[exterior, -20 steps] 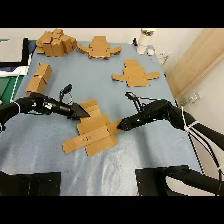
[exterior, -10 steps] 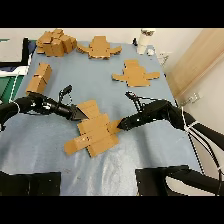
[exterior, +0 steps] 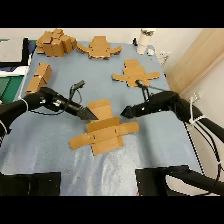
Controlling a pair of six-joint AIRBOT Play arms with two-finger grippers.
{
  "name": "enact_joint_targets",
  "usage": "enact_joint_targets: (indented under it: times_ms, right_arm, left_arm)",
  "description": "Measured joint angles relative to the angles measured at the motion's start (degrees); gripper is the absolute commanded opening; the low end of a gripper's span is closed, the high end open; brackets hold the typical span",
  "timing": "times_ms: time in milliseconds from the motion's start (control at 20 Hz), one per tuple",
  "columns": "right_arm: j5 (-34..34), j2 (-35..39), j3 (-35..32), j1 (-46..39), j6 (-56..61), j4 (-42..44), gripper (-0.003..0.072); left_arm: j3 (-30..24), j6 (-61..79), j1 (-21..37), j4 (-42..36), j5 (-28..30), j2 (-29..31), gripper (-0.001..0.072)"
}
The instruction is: Fold the box.
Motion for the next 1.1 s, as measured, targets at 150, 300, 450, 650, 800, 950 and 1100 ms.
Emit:
enact_joint_targets:
  times_ms: [150,300,450,650,800,950,1100]
  right_arm:
    - [-0.9,0.0,4.0,-1.9,3.3,-0.5,0.0028]
    - [-1.4,0.0,5.8,-2.7,4.8,-0.7,0.0008]
    - [-1.4,0.0,6.5,-3.0,5.5,-0.8,0.0004]
    - [-0.9,0.0,6.8,-3.1,5.9,-0.9,0.0004]
    - [-0.4,0.0,6.8,-3.1,5.9,-0.9,0.0004]
    - [0.1,0.0,6.8,-3.1,6.0,-0.9,0.0004]
    - [0.4,0.0,6.8,-3.1,6.0,-0.9,0.0004]
  left_arm:
    - [1.7,4.2,-4.4,2.3,3.4,0.6,0.0008]
    - [1.9,7.7,-7.1,4.2,8.9,2.1,0.0007]
    - [-0.2,12.0,-9.4,4.9,14.7,6.1,0.0007]
    - [-7.8,20.6,-12.7,2.4,25.2,13.9,0.001]
    - [-12.5,25.4,-14.9,1.3,32.0,17.2,0.001]
    - [-14.9,28.0,-16.8,0.7,35.0,18.4,0.0011]
    - [-16.2,29.4,-18.3,0.5,36.6,18.9,0.0011]
